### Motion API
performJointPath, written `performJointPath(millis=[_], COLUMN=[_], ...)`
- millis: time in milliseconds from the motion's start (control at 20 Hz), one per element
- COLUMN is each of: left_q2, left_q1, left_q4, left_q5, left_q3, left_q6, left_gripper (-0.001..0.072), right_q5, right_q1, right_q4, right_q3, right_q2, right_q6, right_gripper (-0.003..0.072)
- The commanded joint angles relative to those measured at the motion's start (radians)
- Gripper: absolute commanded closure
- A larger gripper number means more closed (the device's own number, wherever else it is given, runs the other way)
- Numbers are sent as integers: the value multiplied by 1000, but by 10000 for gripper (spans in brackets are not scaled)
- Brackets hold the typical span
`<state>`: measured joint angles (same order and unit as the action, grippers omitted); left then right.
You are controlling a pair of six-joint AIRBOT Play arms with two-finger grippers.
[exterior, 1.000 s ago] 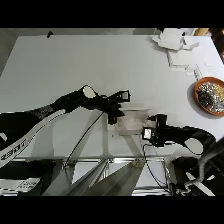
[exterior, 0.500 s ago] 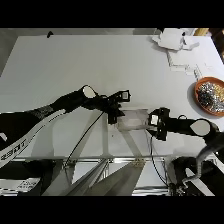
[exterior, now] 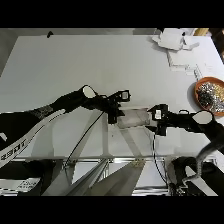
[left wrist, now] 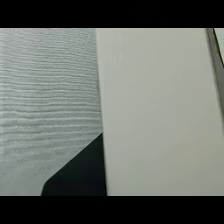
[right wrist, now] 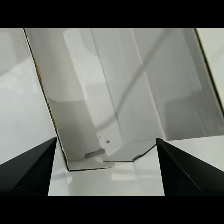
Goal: Fold the box and place the chain.
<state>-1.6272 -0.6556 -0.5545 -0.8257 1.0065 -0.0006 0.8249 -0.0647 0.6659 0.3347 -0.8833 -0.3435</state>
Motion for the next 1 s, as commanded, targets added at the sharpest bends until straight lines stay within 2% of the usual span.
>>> performJointPath(millis=[0,300,800,950], left_q2=[-1,0,-1,-1], left_q1=[-1,-1,-1,-1], left_q4=[0,0,0,0], left_q5=[-1,-1,-1,-1], left_q3=[-1,-1,-1,-1], left_q6=[0,0,0,0], left_gripper=[700,700,700,700], right_q5=[3,29,55,56], right_q1=[49,85,86,85], right_q4=[-24,-116,-122,-121], right_q3=[6,6,50,50], right_q2=[-43,-74,-80,-128], right_q6=[-35,-140,-140,-140], right_gripper=[-4,-2,-2,-2])
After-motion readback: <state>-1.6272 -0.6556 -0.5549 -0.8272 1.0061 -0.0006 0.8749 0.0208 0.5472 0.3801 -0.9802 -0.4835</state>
